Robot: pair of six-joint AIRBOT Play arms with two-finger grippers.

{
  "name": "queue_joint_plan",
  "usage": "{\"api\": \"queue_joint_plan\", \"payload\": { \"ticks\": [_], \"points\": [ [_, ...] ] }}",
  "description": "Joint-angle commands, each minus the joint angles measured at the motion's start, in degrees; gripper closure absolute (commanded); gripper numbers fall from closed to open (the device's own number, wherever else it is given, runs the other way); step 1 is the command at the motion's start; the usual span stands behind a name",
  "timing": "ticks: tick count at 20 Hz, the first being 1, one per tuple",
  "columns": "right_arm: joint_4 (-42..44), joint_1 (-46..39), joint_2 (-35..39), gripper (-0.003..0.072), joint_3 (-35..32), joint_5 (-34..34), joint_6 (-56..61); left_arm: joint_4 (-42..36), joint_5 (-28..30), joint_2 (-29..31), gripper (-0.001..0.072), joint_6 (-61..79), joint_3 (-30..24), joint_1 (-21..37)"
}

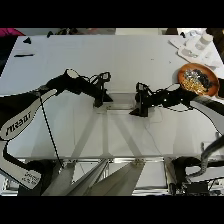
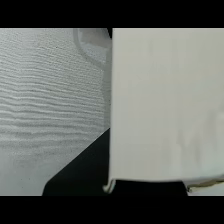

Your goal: Fold the box and place the chain.

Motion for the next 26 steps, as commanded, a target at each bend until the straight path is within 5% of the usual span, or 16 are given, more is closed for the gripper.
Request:
{"api": "queue_joint_plan", "payload": {
  "ticks": [1,21,23,26],
  "points": [
    [0.0,0.0,0.0,0.0027,0.1,0.1,0.0,0.0,0.0,0.0,0.0701,0.0,0.0,0.0],
    [0.0,0.0,0.0,0.0046,0.1,0.5,0.0,0.0,0.0,0.0,0.0701,0.0,0.0,0.0],
    [0.0,0.0,0.0,0.015,0.1,0.5,0.0,0.0,0.0,0.0,0.0701,0.0,0.0,0.0],
    [0.0,0.0,0.0,0.0164,0.1,0.5,0.0,0.0,0.0,0.0,0.0701,0.0,0.0,0.0]
  ]
}}
